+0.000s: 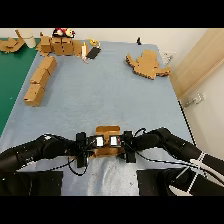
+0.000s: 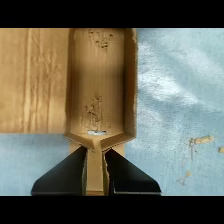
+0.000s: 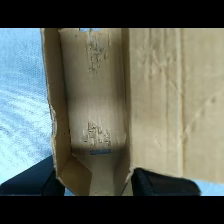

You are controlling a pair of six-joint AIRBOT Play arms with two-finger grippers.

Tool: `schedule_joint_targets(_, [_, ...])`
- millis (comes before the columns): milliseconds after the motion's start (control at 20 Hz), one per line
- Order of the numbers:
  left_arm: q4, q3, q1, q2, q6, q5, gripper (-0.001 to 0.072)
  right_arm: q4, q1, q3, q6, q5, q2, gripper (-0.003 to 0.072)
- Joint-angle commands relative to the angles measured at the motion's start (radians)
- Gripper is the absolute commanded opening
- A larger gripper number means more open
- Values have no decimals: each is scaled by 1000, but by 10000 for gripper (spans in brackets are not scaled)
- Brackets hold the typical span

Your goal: Fold the box.

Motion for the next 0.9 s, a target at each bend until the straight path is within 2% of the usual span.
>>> schedule_joint_targets(0, [5,1,-2,-12,12,53,139,0,0,0,0,0,0,530])
schedule_joint_targets(50, [5,1,-2,-12,11,63,103,0,0,0,0,0,0,530])
schedule_joint_targets(100, [5,1,-2,-12,11,68,35,0,0,0,0,0,0,530])
schedule_joint_targets(850, [-101,1,-2,-12,11,102,32,0,0,0,0,0,0,530])
